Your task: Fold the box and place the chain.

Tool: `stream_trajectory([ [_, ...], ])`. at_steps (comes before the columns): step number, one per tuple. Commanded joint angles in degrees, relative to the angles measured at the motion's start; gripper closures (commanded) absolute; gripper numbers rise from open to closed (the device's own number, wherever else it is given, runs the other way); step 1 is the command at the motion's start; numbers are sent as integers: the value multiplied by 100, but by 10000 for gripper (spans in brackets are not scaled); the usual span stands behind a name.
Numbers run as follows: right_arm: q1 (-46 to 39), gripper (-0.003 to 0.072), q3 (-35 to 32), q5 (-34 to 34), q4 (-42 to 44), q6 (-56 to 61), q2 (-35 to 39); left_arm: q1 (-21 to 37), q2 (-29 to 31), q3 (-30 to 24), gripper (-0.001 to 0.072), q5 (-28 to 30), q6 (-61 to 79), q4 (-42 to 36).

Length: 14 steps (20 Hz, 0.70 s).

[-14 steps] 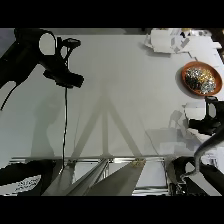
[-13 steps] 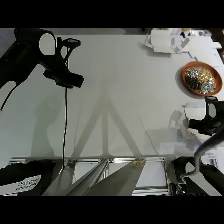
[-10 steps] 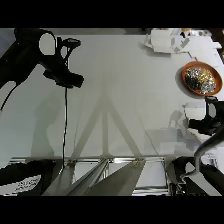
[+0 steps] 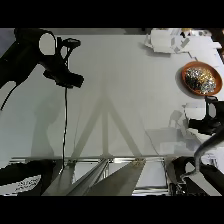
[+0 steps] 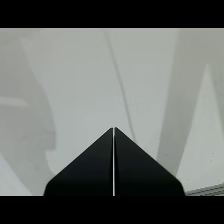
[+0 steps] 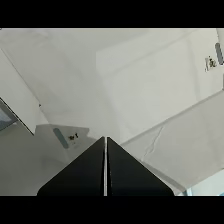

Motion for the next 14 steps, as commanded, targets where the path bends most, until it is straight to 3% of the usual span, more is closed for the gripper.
stream_trajectory([
  [1,-2,670,94,52,-2,-348,-13,-2,2,-2,700,-2,2,0],
  [5,-39,670,1309,1106,-1141,-992,-350,-2,2,0,700,-11,2,0],
  [8,-737,667,2455,1226,-1202,-1502,-887,-4,2,0,700,-11,2,0],
  [9,-1088,590,2710,1134,-1189,-1508,-1128,-2,2,0,700,-11,2,0],
  [11,-1921,138,3126,1139,-1182,-1665,-1792,-4,2,-2,700,-13,2,-2],
  [12,-2280,71,3233,1174,-1147,-1950,-2092,-2,2,0,700,-13,2,0],
  [14,-2861,70,3331,1158,-1126,-2516,-2549,-2,2,0,700,-11,2,0],
])
